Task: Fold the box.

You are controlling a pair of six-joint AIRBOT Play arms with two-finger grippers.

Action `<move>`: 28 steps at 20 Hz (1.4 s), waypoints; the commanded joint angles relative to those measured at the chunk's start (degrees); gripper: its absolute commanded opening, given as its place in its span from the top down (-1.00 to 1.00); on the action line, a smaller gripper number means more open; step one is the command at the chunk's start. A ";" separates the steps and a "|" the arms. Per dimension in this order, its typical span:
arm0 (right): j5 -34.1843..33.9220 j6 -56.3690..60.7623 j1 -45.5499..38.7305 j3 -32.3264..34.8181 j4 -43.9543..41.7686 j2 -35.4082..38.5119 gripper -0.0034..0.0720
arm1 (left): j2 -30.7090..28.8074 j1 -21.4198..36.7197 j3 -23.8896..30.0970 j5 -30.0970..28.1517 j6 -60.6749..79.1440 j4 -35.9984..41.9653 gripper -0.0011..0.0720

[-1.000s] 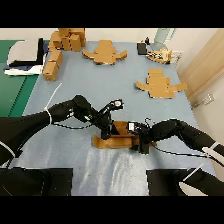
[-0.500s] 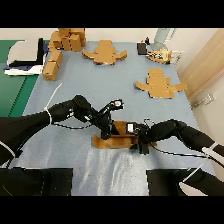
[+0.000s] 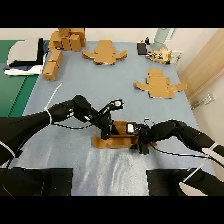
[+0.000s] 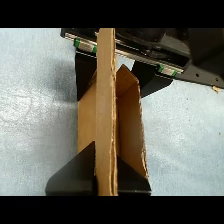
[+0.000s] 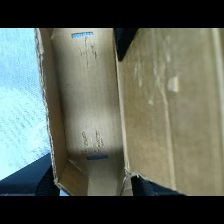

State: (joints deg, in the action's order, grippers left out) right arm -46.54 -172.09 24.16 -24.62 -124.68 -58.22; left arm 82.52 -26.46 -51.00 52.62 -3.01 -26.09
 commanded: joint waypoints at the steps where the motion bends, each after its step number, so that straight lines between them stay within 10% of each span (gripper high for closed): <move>1: -0.44 0.04 0.09 0.00 0.15 0.07 -0.33 | -0.02 0.02 -0.07 -0.02 0.00 -0.02 0.93; 28: -0.46 0.09 0.07 -0.02 0.15 0.07 -0.33 | -0.04 0.13 -0.02 -0.55 -4.50 2.67 0.92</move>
State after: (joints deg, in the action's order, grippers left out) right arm -47.03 -172.05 24.18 -24.64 -124.49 -58.19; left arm 82.54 -26.39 -51.00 51.79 -6.92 -23.40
